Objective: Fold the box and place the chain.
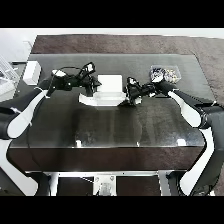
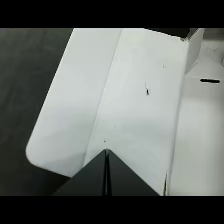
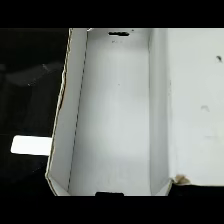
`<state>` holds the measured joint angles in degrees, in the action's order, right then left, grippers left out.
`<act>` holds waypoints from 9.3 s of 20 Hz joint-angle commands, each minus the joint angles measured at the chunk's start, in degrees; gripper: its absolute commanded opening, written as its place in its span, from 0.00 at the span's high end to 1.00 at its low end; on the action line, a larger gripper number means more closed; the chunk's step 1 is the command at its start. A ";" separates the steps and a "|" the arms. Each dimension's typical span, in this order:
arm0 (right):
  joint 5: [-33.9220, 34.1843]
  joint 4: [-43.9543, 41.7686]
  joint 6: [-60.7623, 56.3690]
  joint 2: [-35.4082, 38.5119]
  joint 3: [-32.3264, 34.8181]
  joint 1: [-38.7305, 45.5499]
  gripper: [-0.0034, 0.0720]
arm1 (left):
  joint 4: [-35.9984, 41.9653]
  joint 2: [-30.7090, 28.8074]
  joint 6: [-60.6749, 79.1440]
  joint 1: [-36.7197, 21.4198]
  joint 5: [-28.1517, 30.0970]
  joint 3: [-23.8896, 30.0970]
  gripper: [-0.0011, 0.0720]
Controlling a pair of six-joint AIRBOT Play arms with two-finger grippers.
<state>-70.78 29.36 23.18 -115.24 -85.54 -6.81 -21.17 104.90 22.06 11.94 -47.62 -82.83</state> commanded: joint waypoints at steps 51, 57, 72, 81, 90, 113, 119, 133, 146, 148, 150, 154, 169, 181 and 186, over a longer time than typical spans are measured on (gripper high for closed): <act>-0.02 -0.02 -0.02 -0.02 -0.02 0.00 0.18 | -17.07 0.57 -12.50 -2.51 -15.10 2.27 0.51; -0.02 -0.02 -0.02 -0.02 -0.02 0.00 0.18 | -16.98 0.57 -10.82 -2.51 -12.52 2.29 0.51; -0.02 -0.02 -0.02 -0.02 -0.02 0.00 0.18 | -13.35 0.57 -7.02 -2.12 -13.29 2.29 0.79; -0.02 -0.02 -0.02 -0.02 -0.02 0.00 0.18 | -10.86 0.59 -6.93 -1.86 -14.56 2.29 0.79; -0.02 0.00 -0.02 -0.02 -0.02 0.00 0.18 | -6.71 2.34 -6.58 -1.86 -14.75 2.29 0.55; -0.02 0.00 -0.02 -0.02 -0.02 0.00 0.18 | -6.12 2.45 -1.44 -0.63 -10.38 2.12 0.94; -0.02 -0.02 -0.02 -0.02 -0.02 0.00 0.18 | -5.84 -0.15 -1.42 -7.45 -15.26 2.12 0.96; -0.02 0.00 -0.02 -0.02 -0.02 0.00 0.18 | -5.55 -6.03 -43.17 -12.55 -11.37 2.19 0.96; -0.02 -0.02 -0.02 -0.02 -0.02 0.00 0.18 | -15.23 -6.14 -70.99 -16.00 -14.51 6.12 0.96; -0.02 0.00 -0.02 -0.02 -0.02 0.00 0.18 | -14.53 -6.16 -71.34 -17.18 -16.02 8.57 0.96; -0.02 -0.02 -0.02 -0.02 0.00 0.00 0.18 | -14.34 -6.43 -72.22 -18.56 -16.59 10.12 0.96; -0.02 0.00 -0.02 -0.02 -0.02 0.00 0.18 | -15.34 -6.47 -76.63 -19.26 -19.06 11.91 0.96; -0.02 -0.02 -0.02 -0.02 -0.02 0.00 0.18 | -15.74 -6.43 -86.53 -9.38 -10.43 13.86 0.96; -0.02 -0.02 -0.02 -0.02 0.00 0.00 0.18 | -0.94 -6.45 -78.12 -8.17 -13.14 13.81 0.54; -0.02 -0.02 -0.02 -0.02 0.00 0.00 0.18 | 0.70 -6.45 -77.57 -8.15 -13.92 13.77 0.54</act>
<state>-70.81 29.36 23.18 -115.24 -85.54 -6.79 -21.76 98.48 -56.01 3.77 -60.73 -69.01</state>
